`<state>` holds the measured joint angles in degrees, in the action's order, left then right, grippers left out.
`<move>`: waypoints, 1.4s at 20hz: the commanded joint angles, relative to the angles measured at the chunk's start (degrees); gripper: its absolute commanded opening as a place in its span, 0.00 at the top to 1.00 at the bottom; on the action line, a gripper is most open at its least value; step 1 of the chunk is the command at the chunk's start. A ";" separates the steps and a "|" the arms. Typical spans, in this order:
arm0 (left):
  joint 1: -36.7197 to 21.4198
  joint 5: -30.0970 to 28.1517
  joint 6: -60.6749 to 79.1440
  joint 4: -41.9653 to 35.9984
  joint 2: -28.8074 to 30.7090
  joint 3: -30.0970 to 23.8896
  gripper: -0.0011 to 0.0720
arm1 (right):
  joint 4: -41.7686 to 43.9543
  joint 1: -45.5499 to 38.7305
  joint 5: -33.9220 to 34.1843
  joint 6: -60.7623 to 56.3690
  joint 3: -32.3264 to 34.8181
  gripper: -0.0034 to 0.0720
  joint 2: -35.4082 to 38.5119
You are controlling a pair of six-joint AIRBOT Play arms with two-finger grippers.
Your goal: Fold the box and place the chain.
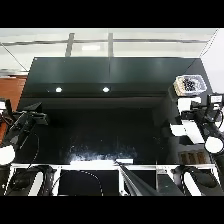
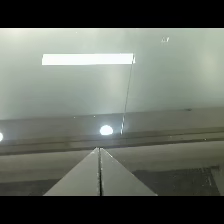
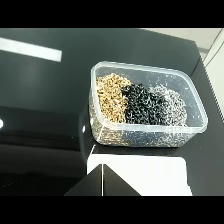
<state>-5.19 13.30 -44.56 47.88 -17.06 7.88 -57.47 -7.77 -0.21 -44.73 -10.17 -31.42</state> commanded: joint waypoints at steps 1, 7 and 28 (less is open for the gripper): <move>-0.04 -0.02 0.02 0.00 -0.02 0.02 0.95 | 0.02 0.04 0.00 -0.02 0.00 0.94 0.02; -0.04 -0.02 0.02 0.00 -0.02 0.02 0.95 | 0.02 0.04 0.00 -0.02 0.00 0.94 0.02; 0.24 -9.86 -4.07 -17.31 -1.20 0.07 0.95 | 16.57 3.85 3.41 -16.94 -0.72 0.94 0.02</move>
